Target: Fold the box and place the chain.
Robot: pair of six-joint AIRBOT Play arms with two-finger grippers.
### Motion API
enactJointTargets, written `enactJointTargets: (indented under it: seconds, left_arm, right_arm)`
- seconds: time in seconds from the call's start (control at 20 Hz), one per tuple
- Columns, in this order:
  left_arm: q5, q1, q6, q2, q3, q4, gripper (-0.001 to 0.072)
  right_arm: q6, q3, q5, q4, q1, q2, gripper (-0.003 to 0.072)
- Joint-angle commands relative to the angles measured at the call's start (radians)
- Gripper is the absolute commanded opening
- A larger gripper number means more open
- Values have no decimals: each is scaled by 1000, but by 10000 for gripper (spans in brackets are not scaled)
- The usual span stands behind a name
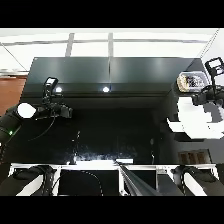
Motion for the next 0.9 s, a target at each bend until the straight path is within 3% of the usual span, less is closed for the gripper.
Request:
enactJointTargets:
  seconds: [0.0,0.7,0.85]
  left_arm:
    - [0,0,0,-1,0,0,28]
    - [0,0,0,-1,0,0,28]
    - [51,0,0,-5,0,0,28]
  right_arm:
    - [0,1,0,0,0,-1,11]
    - [0,1,0,0,0,-1,11]
    - [1,1,-1,33,0,-1,10]
